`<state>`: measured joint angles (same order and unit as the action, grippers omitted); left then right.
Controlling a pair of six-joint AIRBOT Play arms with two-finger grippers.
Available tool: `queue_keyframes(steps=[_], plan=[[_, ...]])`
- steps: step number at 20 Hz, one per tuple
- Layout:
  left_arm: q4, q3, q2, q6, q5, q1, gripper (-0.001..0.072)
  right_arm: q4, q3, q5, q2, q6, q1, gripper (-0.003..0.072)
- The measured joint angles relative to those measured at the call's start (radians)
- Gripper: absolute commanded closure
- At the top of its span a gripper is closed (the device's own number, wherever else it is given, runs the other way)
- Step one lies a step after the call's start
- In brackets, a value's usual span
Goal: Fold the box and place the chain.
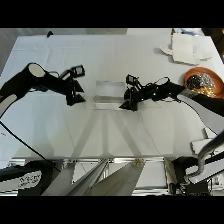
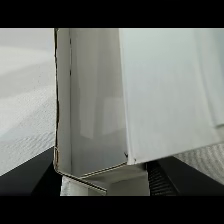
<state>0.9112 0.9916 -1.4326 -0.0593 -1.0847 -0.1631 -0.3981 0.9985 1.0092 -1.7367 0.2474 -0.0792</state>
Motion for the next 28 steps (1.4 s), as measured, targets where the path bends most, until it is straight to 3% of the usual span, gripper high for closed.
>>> queue_keyframes(steps=[7, 10, 21, 27, 28], plan=[[-0.079, -0.077, -0.002, 0.23, 0.15, -0.074, 0.0203, 0.0, 0.0, 0.0, 0.0, 0.0, 0.0, 0.0379], [-0.101, -0.083, -0.013, 0.249, 0.174, -0.087, 0.0285, 0.0, 0.0, 0.0, 0.0, 0.0, 0.0, 0.0379], [-0.118, -0.086, -0.037, 0.267, 0.115, -0.094, 0.0328, -0.001, 0.0, 0.002, 0.0, 0.0, 0.0, 0.0379], [-0.171, -0.086, -0.06, 0.31, 0.163, -0.094, 0.034, 0.0, 0.0, 0.0, 0.0, 0.0, 0.0, 0.0379], [-0.179, -0.086, -0.068, 0.323, 0.169, -0.094, 0.0374, 0.0, 0.0, 0.0, 0.0, 0.0, 0.0, 0.0379]])
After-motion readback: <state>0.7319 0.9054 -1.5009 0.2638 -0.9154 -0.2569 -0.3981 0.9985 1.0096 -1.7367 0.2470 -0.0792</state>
